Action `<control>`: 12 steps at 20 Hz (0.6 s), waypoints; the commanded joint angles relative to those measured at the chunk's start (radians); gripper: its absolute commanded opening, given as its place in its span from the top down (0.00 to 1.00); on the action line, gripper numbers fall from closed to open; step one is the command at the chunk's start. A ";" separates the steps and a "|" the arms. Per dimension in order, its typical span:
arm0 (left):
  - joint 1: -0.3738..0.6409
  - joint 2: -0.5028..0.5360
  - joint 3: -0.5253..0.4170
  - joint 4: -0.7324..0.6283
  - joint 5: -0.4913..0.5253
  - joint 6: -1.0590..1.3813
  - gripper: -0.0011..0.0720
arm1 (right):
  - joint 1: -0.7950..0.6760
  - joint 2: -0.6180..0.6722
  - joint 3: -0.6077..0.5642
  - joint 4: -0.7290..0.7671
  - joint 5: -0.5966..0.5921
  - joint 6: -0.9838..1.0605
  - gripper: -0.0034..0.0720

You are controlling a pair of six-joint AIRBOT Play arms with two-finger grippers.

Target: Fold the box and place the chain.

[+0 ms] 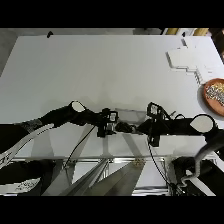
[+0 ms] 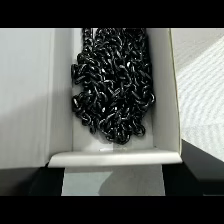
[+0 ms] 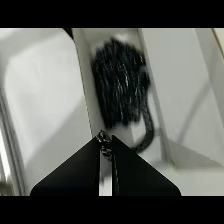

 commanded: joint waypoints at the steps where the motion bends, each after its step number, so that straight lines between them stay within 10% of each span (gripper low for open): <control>1: 0.000 0.001 0.001 0.000 0.000 0.000 0.44 | 0.174 0.024 0.001 0.144 -0.227 -0.050 0.93; 7: 0.000 0.001 0.001 0.000 0.000 0.000 0.44 | 0.331 -0.013 0.001 0.160 -0.518 0.007 0.93; 10: 0.000 0.001 0.001 0.000 0.000 0.000 0.44 | 0.331 -0.057 0.002 0.154 -0.518 0.007 0.64; 12: 0.000 0.001 0.001 0.000 0.001 0.000 0.44 | 0.328 -0.052 0.016 0.122 -0.508 0.006 0.64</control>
